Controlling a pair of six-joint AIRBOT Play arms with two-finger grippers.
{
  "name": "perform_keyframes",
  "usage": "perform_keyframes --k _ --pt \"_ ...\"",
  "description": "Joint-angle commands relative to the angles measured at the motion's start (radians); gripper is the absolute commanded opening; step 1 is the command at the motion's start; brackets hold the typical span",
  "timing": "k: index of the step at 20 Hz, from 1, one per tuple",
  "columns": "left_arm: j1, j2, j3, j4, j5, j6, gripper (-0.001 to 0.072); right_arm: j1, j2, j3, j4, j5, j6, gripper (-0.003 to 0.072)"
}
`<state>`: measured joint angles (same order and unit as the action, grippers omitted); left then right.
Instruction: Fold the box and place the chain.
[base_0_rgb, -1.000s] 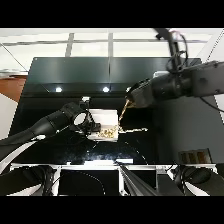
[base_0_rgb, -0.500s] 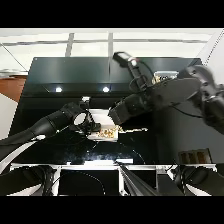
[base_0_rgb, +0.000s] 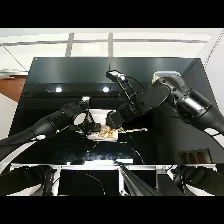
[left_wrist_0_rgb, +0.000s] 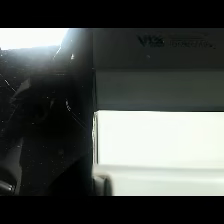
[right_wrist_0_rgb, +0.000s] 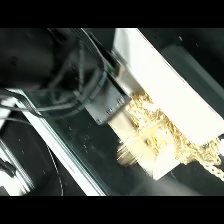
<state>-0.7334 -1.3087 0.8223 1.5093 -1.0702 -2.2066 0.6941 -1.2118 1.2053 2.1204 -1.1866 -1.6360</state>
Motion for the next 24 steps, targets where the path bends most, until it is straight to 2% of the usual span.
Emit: perform_keyframes --k 1,4,7,9,11,13,15,18,24 --pt "0.000 0.000 0.001 0.000 -0.004 0.000 0.0030 -0.061 0.012 -0.005 -0.034 -0.109 -0.034 0.0669" --pt "0.000 0.000 0.001 0.000 -0.005 0.000 0.0030 -0.162 0.078 -0.018 -0.159 -0.147 -0.143 0.0668" --pt "0.000 0.000 0.001 0.000 -0.004 0.000 0.0030 -0.244 0.135 -0.154 -0.145 -0.065 -0.310 0.0668" --pt "0.000 0.000 0.001 0.000 -0.003 0.000 0.0030 -0.250 0.140 -0.304 -0.133 0.028 -0.466 0.0669" --pt "0.000 0.000 0.001 0.000 -0.003 0.000 0.0029 -0.237 0.140 -0.452 -0.127 0.187 -0.587 0.0669" --pt "0.000 0.000 0.001 0.000 -0.002 0.000 0.0030 -0.196 0.138 -0.549 -0.129 0.372 -0.717 0.0671" --pt "0.000 0.000 0.001 0.000 0.001 0.000 0.0029 -0.125 0.115 -0.585 -0.138 0.522 -0.897 0.0671" --pt "0.000 0.000 0.001 0.000 -0.001 0.000 0.0030 -0.039 0.059 -0.580 -0.108 0.689 -0.964 0.0669" --pt "0.000 0.000 0.001 -0.002 0.000 0.000 0.0029 -0.019 -0.007 -0.580 0.044 0.695 -1.158 0.0668"
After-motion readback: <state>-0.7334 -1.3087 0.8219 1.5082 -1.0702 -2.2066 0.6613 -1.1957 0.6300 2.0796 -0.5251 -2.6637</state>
